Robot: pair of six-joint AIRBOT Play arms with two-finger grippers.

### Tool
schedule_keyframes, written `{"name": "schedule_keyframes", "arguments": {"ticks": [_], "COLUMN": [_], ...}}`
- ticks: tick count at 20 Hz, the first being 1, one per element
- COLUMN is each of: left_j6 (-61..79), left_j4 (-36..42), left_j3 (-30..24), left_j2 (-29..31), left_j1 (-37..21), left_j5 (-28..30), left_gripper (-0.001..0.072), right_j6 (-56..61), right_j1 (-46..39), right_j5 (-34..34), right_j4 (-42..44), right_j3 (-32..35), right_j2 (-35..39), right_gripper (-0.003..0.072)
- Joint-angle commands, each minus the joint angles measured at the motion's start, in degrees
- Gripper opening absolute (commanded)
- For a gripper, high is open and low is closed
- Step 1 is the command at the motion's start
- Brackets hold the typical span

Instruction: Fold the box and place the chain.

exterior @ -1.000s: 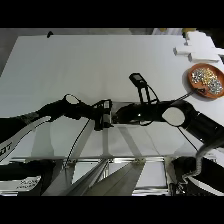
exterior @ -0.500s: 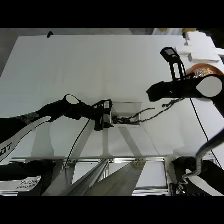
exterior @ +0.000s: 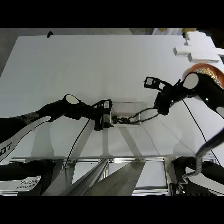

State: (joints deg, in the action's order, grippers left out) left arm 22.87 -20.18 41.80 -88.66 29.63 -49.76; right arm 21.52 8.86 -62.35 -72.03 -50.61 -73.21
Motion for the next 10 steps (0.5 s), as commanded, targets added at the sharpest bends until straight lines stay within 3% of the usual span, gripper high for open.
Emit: {"name": "schedule_keyframes", "arguments": {"ticks": [1,2,10], "left_j6": [0.02,0.02,0.02], "left_j4": [-0.02,-0.02,-0.02], "left_j3": [0.0,0.0,0.0], "left_j2": [0.0,0.0,0.0], "left_j1": [0.0,0.0,0.0], "left_j5": [0.0,0.02,0.0], "left_gripper": [0.0204,0.0204,0.0204], "right_j6": [-6.95,-7.98,-10.25], "right_j1": [-0.17,-0.17,-0.17], "right_j5": [3.19,3.23,4.76], "right_j4": [-0.15,-0.15,0.11], "right_j3": [0.11,0.11,0.15], "right_j2": [-4.79,-5.68,-8.52], "right_gripper": [0.0207,0.0169,0.0169]}}
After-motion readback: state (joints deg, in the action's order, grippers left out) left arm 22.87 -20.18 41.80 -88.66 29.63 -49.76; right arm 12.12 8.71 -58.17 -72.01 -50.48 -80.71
